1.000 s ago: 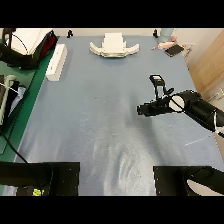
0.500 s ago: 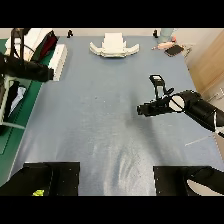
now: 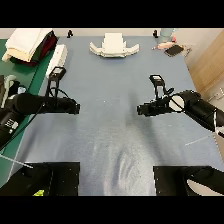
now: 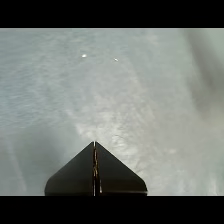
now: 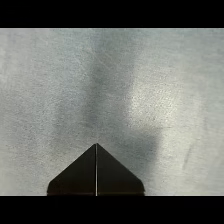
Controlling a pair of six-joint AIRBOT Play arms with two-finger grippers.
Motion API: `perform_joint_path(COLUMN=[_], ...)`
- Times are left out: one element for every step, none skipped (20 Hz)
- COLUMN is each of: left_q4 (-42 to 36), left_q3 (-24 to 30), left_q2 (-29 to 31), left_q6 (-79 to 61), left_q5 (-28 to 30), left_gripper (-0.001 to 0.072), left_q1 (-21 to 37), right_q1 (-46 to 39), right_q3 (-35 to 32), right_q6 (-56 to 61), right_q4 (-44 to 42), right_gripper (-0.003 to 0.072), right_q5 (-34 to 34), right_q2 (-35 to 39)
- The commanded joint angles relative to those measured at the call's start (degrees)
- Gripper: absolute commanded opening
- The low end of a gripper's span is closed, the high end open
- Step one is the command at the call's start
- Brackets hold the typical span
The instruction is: Fold the box.
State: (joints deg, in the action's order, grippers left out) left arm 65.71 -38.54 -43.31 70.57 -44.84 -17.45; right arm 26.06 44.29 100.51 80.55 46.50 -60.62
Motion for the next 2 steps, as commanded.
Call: perform_joint_path(left_q4=[-0.2,-0.2], left_q3=[1.9,1.9], left_q2=[0.5,0.5], left_q6=[0.4,0.4], left_q5=[2.3,2.3], left_gripper=[0.0013,0.0013], left_q1=[-4.3,-4.4], right_q1=[0.0,0.0], right_q3=[0.0,0.0], right_q6=[0.0,0.0], right_q4=[0.0,0.0], right_gripper=[0.0003,0.0003], right_q5=[0.0,0.0], right_q2=[0.0,0.0])
